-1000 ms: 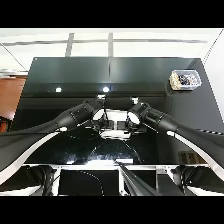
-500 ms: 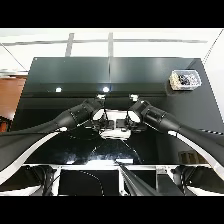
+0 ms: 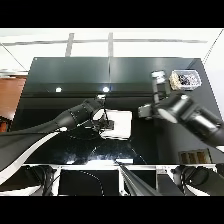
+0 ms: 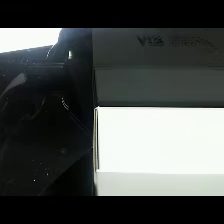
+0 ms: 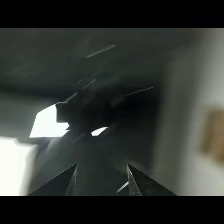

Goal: Fold the box and place the chain.

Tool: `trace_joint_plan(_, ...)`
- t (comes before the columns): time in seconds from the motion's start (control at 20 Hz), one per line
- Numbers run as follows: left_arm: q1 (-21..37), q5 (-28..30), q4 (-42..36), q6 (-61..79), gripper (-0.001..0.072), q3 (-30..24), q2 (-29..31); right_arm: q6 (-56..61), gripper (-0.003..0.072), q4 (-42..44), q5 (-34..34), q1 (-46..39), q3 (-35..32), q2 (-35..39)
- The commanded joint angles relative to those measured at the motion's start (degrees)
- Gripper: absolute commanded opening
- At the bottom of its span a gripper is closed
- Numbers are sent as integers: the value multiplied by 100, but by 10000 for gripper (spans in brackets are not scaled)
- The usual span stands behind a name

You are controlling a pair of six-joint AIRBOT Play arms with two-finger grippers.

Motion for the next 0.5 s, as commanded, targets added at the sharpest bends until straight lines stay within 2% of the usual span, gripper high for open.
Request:
trace_joint_plan(0.0,0,2,-2,-2,29,0,-2,-94,380,-1515,-22,-1062,-317,407)
trace_joint_plan(0.1,0,0,-9,-2,29,0,-2,-90,395,-1305,-1078,-2153,-579,363)
trace_joint_plan(0.15,0,-2,-9,-2,29,0,-2,-129,720,-1036,-1690,-2750,-616,286)
trace_joint_plan(0.25,0,2,-17,-2,29,0,-2,-822,709,92,-2811,-3781,-428,4)
trace_joint_plan(0.3,0,0,-17,-2,29,0,-2,-868,707,774,-3069,-4238,-129,-260)
trace_joint_plan(0.35,0,0,-17,-2,29,0,-2,-892,702,1440,-3101,-4597,256,-599)
trace_joint_plan(0.45,0,-2,-17,-2,29,0,-2,-1080,701,2682,-2669,-5128,1231,-1504)
